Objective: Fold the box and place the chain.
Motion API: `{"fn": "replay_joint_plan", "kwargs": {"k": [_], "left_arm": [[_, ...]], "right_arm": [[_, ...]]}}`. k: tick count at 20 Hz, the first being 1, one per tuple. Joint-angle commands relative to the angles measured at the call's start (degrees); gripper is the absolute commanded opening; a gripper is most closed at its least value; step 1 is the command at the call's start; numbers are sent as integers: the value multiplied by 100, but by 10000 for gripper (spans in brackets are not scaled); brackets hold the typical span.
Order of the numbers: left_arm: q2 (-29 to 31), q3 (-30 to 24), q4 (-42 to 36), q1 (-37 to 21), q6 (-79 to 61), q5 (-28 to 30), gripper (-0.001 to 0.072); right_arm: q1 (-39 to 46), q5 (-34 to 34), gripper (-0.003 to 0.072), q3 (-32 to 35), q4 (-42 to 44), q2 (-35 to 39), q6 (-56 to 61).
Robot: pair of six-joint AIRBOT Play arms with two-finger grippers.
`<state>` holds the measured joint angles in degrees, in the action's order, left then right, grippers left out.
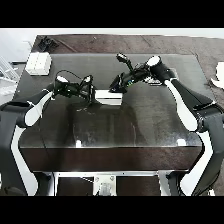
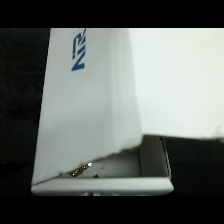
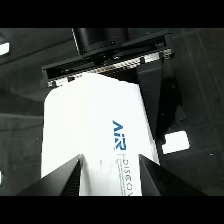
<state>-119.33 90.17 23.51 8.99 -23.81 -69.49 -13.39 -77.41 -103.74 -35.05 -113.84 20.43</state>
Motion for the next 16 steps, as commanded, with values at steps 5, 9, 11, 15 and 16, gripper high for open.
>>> {"fn": "replay_joint_plan", "kwargs": {"k": [5,9,11,15,16], "left_arm": [[0,2,2,4,-2,-2,430],[0,2,2,4,-2,-2,430],[0,2,2,4,-2,-2,430],[0,2,2,4,-2,-4,430],[0,2,2,4,-2,-2,430]], "right_arm": [[-31,-7,426,-13,4,-81,-103],[31,-173,437,-39,7,-35,-118],[37,-361,436,-39,4,-28,-118],[35,-376,436,-37,-72,-28,-125],[35,-302,437,-31,-177,-28,-125]]}}
